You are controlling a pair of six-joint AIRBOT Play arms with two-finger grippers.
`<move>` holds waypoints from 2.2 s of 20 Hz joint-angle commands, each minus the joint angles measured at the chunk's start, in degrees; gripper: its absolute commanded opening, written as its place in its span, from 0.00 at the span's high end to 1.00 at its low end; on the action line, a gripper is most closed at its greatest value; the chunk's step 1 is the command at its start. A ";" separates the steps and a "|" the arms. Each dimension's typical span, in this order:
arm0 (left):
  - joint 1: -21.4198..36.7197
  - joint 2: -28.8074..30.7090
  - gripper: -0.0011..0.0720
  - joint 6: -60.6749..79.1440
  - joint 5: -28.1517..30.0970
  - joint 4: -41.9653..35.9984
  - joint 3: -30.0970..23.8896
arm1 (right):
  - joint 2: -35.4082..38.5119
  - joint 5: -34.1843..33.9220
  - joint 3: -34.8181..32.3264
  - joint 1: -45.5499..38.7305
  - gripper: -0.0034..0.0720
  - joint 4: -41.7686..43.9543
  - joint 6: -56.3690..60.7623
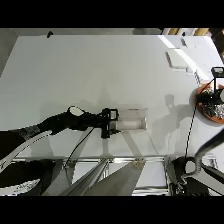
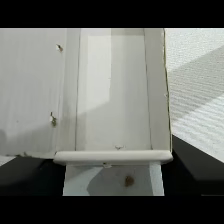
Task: Fold the box and place the chain.
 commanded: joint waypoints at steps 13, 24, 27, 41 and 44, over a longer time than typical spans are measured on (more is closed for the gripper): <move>-0.02 0.00 0.70 0.02 0.02 0.02 0.02 | -5.14 -0.72 -0.02 -5.25 0.67 2.86 -1.09; -0.02 0.00 0.70 0.00 0.02 0.02 0.02 | -6.60 -2.62 -0.02 -5.25 0.67 1.97 -1.07; -0.02 0.00 0.70 0.02 0.02 0.02 0.02 | -6.86 -3.19 -0.02 -5.25 0.67 1.97 -1.07; -0.02 0.00 0.70 0.02 0.00 0.02 0.02 | -10.25 -1.18 -0.02 -5.25 0.93 1.79 -1.07; -0.02 0.00 0.70 0.00 0.02 0.02 0.02 | -9.22 0.98 -0.02 -5.25 0.93 1.79 -1.09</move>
